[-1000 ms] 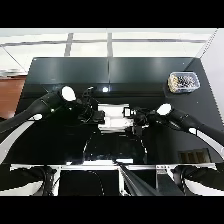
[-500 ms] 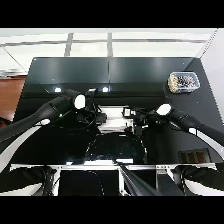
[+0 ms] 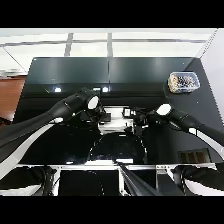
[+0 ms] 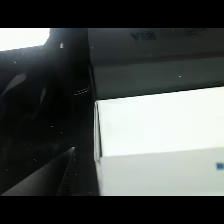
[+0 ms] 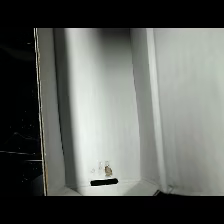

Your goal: Fold the box and place the chain.

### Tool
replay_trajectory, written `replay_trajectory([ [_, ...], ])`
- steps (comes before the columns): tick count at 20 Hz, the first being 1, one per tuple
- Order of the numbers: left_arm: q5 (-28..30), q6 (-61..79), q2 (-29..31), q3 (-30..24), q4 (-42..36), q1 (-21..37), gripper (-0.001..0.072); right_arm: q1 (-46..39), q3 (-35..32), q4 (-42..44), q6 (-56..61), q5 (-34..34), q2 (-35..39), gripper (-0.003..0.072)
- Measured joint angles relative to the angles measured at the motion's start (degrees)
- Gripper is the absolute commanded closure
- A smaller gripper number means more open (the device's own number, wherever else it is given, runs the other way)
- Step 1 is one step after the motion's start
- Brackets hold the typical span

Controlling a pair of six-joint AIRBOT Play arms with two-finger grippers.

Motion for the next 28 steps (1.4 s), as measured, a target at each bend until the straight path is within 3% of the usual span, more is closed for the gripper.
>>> replay_trajectory([
  [1,-0.15,-0.85,-0.39,0.22,0.20,-0.33,0.0365,0.00,0.00,0.00,0.00,0.00,0.00,0.0594],
  [3,-0.35,-2.47,-1.01,0.48,0.46,-0.85,0.0613,0.00,0.00,0.00,0.00,0.00,0.00,0.0594],
  [5,-0.28,-3.56,-1.31,0.61,0.61,-1.18,0.0689,0.00,0.00,0.02,0.02,0.07,0.00,0.0594],
  [8,0.11,-4.07,-1.53,0.72,0.31,-1.44,0.0675,0.00,0.00,0.02,0.02,0.13,0.00,0.0594],
  [9,0.31,-4.09,-1.55,0.72,0.09,-1.51,0.0532,0.00,0.00,0.02,0.02,0.11,0.00,0.0594],
  [10,1.27,-4.02,-1.73,0.70,0.00,-1.55,0.0334,0.00,0.00,0.00,0.00,0.09,0.00,0.0594],
  [11,1.84,-4.04,-1.73,0.70,-0.33,-1.57,0.0266,0.00,0.00,0.02,-0.07,-0.02,0.00,0.0594],
  [13,1.53,-4.09,-1.73,0.70,-0.61,-1.57,0.0267,0.00,0.00,0.02,-0.04,-0.04,0.00,0.0594],
  [14,1.62,-4.13,-1.70,0.72,-0.63,-1.57,0.0356,0.00,0.00,0.04,-0.04,-0.04,0.00,0.0594],
  [15,1.62,-4.31,-1.70,0.72,-0.61,-1.57,0.0665,0.00,0.00,0.04,-0.04,-0.04,0.00,0.0594],
  [16,1.18,-4.28,-1.70,0.72,-0.46,-1.57,0.0689,0.00,0.00,0.02,0.04,-0.04,0.00,0.0594],
  [28,1.49,-4.33,-1.70,0.70,-0.57,-1.60,0.0687,0.00,0.00,0.02,0.02,-0.02,0.00,0.0594],
])
